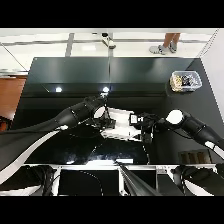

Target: Fold the box and place the chain.

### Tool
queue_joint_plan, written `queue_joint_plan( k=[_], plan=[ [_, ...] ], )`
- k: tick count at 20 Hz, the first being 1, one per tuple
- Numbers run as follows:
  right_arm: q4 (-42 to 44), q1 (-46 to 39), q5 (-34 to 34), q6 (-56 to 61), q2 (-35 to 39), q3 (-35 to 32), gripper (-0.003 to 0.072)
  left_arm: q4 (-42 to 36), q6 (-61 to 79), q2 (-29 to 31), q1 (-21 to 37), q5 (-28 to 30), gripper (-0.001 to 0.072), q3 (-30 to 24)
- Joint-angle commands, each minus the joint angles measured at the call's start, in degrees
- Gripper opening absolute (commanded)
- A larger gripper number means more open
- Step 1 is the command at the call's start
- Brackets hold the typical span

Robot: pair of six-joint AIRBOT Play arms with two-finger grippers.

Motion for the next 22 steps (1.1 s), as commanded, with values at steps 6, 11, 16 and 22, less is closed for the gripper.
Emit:
queue_joint_plan(
  k=[6,11,16,22],
  plan=[
    [1.4,2.0,0.7,10.0,0.1,0.0,0.0410,-0.2,0.1,0.0,0.0,0.7,0.0023,0.0],
    [1.5,5.7,-2.5,15.2,-0.9,0.0,0.0157,-0.3,0.1,0.0,0.0,0.6,0.0023,0.0],
    [4.1,7.0,-6.5,15.4,-1.2,0.0,0.0157,-0.4,-0.2,0.0,0.0,0.6,0.0023,0.0],
    [4.1,7.1,-6.3,15.4,-1.5,0.0,0.0157,-0.4,-0.3,0.0,0.0,0.6,0.0023,0.0]
  ],
)
